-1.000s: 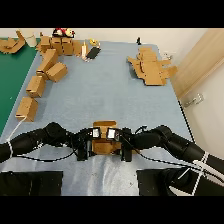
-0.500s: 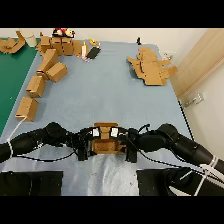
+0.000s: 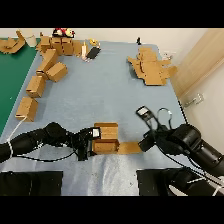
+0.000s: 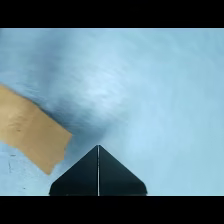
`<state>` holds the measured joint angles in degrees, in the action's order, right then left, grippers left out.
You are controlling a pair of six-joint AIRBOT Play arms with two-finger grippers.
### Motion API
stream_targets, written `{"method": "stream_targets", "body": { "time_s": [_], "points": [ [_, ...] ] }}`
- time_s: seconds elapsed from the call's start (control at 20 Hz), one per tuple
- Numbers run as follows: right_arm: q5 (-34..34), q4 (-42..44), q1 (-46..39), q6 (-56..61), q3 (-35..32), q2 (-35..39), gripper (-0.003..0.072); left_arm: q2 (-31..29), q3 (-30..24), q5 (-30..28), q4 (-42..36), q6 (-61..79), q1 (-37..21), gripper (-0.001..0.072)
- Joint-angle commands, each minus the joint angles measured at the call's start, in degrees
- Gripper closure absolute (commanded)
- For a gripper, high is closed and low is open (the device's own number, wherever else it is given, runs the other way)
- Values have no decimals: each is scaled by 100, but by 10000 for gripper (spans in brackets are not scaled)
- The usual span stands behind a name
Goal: Fold the box.
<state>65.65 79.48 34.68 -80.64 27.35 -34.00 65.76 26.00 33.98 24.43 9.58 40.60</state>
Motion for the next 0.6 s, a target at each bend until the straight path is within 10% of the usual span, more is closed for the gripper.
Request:
{"method": "stream_targets", "body": {
  "time_s": [0.0, 0.55],
  "points": [
    [260, 321, -610, 1298, -227, 127, 685, -2, 2, 2, 2, 2, 2, 115],
    [-1447, 3062, -765, 546, -815, -750, 685, -2, 2, 2, 2, 2, 2, 115]
  ]
}}
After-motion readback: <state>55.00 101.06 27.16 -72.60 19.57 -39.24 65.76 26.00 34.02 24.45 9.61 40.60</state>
